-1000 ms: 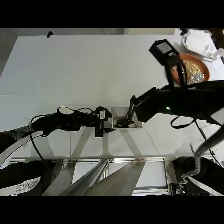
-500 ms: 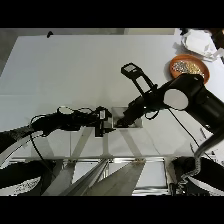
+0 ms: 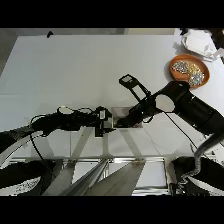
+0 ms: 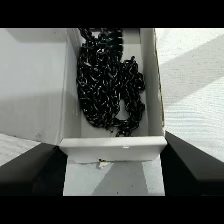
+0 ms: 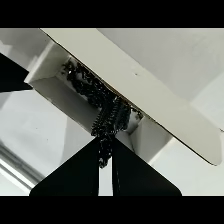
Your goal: Fold the box and place the chain.
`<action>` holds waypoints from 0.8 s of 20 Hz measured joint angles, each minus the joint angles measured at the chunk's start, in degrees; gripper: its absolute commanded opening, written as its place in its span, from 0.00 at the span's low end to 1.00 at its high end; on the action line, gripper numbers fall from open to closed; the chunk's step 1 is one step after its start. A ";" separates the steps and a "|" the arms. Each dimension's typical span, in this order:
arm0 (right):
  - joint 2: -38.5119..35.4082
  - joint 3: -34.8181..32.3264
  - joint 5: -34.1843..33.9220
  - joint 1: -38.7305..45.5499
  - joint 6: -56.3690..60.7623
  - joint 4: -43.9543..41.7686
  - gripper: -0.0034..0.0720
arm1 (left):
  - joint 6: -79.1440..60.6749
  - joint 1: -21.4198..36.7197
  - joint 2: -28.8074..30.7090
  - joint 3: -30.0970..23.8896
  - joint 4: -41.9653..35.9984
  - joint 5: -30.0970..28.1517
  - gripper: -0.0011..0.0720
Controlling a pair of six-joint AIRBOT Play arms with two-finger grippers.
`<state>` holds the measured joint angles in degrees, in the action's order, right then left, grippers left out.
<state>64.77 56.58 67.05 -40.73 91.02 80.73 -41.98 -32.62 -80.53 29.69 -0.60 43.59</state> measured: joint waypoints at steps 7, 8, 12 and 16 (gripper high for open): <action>0.07 -2.34 -3.63 0.00 -0.04 -0.09 0.13 | 0.00 0.00 0.00 0.00 0.00 0.00 0.57; 0.07 -2.45 -3.89 0.00 -0.04 -0.09 0.13 | 0.00 -0.02 0.00 0.00 0.02 0.00 0.57; 0.09 -2.60 -4.17 0.00 -0.04 -0.07 0.23 | 0.02 -0.02 0.00 0.00 0.02 0.00 0.57; -0.02 -2.62 -2.78 0.00 0.35 -0.02 0.23 | 0.00 0.00 0.00 0.00 0.00 0.00 0.57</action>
<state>64.75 53.95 64.27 -40.73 91.37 80.71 -41.98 -32.62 -80.53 29.69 -0.60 43.59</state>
